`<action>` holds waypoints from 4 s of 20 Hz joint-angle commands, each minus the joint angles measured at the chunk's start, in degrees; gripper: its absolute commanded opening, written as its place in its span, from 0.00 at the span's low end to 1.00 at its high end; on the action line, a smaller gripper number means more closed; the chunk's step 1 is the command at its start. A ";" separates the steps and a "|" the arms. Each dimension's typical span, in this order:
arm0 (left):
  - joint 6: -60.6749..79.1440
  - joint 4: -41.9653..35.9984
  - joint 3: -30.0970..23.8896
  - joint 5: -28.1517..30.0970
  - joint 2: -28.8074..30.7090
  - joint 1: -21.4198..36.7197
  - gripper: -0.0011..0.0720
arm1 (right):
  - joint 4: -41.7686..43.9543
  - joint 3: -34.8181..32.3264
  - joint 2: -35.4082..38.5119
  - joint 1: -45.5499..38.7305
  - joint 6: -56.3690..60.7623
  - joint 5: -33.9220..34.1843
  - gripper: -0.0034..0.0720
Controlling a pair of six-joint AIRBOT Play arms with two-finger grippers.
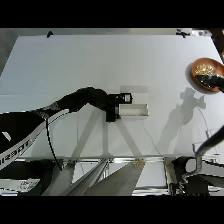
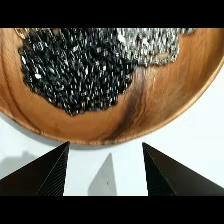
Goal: Fold the box and place the chain.
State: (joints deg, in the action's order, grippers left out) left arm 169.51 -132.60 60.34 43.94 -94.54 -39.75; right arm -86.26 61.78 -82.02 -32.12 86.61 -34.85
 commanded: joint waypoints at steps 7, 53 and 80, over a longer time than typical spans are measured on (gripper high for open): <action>0.02 0.02 0.02 0.02 0.04 0.02 0.56 | 8.74 13.25 -17.20 0.61 -3.15 -2.12 0.72; 0.02 0.02 0.02 0.00 0.04 0.02 0.56 | 17.33 -4.11 30.64 9.92 -16.57 -25.88 0.06; 0.02 0.02 0.02 0.02 0.04 0.02 0.56 | 12.28 -4.11 42.40 56.02 -1.31 -24.63 0.06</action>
State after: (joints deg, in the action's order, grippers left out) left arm 169.53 -132.57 60.34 43.94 -94.54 -39.75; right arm -72.75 57.67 -36.51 19.94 83.77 -61.67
